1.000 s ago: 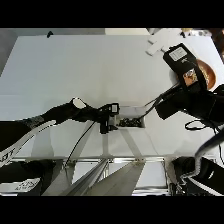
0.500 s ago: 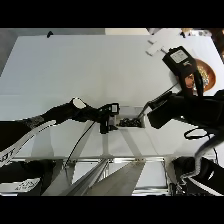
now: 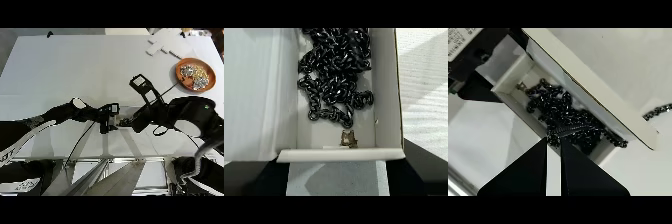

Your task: Fold the box and place the chain.

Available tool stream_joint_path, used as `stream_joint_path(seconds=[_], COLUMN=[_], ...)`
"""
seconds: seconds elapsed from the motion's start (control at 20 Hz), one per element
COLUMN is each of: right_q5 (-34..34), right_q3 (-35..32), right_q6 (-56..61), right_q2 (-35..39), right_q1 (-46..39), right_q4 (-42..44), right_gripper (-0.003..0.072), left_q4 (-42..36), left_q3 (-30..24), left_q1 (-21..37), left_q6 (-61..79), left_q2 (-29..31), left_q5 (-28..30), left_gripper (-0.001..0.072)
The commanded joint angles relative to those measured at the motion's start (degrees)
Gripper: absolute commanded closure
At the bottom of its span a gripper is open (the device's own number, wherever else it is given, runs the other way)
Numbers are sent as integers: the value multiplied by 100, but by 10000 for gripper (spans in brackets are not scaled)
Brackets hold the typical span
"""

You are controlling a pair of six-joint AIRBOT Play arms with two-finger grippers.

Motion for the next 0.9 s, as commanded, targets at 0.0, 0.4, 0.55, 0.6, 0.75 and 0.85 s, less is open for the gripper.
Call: stream_joint_path(seconds=[0.0, 0.4, 0.55, 0.6, 0.75, 0.85], right_q5=[-387, 199, 144, 177, 468, 573], right_q3=[-243, 1220, 1698, 1698, 1698, 1700], right_q6=[-422, -769, -800, -811, -1095, -1204], right_q2=[-334, -140, -136, -181, -632, -1058], right_q1=[4, -372, -1440, -1908, -3091, -3515], right_q4=[236, -859, -903, -892, -431, -411], right_gripper=[654, 417, 377, 361, 233, 231], left_q4=[2, 2, 2, 2, 2, 2], left_q3=[-2, -2, -2, -2, -2, -2], left_q1=[0, 0, 0, 0, 0, 0], left_q6=[2, 2, 2, 2, 2, 2], left_q2=[4, 4, 4, 4, 4, 4], left_q5=[0, 0, 2, 0, 0, 0], left_gripper=[611, 611, 611, 611, 611, 611])
